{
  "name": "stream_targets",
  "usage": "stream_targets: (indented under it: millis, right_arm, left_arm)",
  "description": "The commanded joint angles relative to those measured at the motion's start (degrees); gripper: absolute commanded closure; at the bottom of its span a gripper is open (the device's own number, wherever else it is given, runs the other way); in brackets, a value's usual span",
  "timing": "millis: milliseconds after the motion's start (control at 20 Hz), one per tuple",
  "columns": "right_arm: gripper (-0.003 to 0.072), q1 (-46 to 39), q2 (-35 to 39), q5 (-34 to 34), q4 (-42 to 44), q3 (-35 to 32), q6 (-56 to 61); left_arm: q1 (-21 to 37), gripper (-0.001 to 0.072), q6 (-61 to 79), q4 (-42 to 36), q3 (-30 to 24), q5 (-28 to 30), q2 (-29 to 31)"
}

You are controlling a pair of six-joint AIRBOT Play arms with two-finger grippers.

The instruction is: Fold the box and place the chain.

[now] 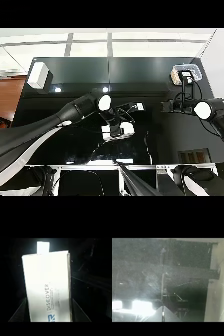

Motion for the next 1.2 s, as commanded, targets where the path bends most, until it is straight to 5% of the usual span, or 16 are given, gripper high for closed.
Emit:
stream_targets:
  millis: [0, 950, 1000, 1150]
  right_arm:
    - [0.0672, 0.0, 0.0, 0.0, -0.1, 0.0, 0.0]
    - [0.0673, 0.0, 0.0, -1.9, -0.2, 0.0, 0.0]
    - [0.0673, -0.1, 0.0, -1.9, -0.2, 0.0, 0.0]
    - [0.0673, 0.0, 0.0, -1.9, -0.2, 0.0, 0.0]
  left_arm:
    - [-1.7, -0.0003, -3.7, 3.5, 0.2, 2.2, 0.0]
    - [-3.2, 0.0000, -4.6, 8.0, 0.0, 3.1, -3.5]
    - [-3.2, 0.0037, -5.0, 7.9, 0.1, 3.1, -3.5]
    - [-2.8, 0.0318, -15.5, 9.0, 0.2, 1.6, -3.1]
